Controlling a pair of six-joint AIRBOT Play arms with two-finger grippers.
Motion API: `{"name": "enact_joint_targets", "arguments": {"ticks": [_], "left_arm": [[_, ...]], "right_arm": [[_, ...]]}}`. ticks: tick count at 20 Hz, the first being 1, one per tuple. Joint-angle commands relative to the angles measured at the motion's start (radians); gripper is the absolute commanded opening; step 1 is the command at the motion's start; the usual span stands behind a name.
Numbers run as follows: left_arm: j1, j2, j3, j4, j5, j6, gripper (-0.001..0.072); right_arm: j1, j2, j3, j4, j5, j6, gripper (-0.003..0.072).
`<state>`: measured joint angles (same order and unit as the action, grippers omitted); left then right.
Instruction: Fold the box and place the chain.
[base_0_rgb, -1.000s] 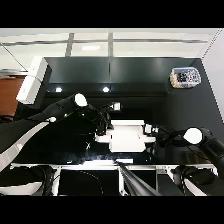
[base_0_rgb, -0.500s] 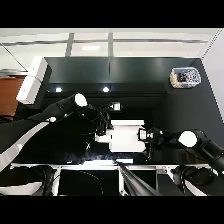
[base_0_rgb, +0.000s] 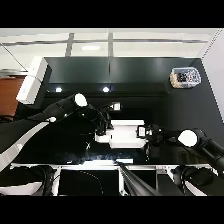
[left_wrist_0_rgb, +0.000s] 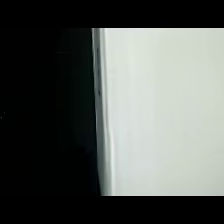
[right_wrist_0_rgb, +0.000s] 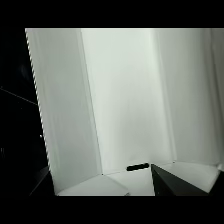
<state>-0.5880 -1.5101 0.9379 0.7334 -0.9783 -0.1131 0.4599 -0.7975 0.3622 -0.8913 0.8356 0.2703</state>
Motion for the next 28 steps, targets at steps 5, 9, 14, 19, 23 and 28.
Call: {"name": "enact_joint_targets", "arguments": {"ticks": [5,9,14,19,23,28], "left_arm": [[0.0,-0.001,0.0,0.0,-0.002,0.0,0.0028],[0.0,-0.001,0.0,0.0,-0.003,0.0,0.0028],[-0.003,0.003,0.0,0.003,-0.03,0.0,0.0025],[-0.034,0.005,0.0,0.045,0.014,0.013,0.0024],[-0.035,0.019,0.0,0.075,0.04,0.013,0.0024],[-0.036,0.028,0.0,0.112,0.063,0.014,0.0023]], "right_arm": [[-0.053,0.006,0.085,-0.04,-0.003,0.032,0.0705],[-0.053,0.006,0.087,-0.018,0.01,0.032,0.0705],[-0.091,0.005,0.086,-0.021,0.0,0.032,0.0704],[-0.09,0.005,0.086,-0.014,0.035,0.031,0.0704],[-0.09,0.005,0.084,-0.014,0.034,0.03,0.0704],[-0.09,0.004,0.071,0.004,0.031,0.028,0.0704]]}}
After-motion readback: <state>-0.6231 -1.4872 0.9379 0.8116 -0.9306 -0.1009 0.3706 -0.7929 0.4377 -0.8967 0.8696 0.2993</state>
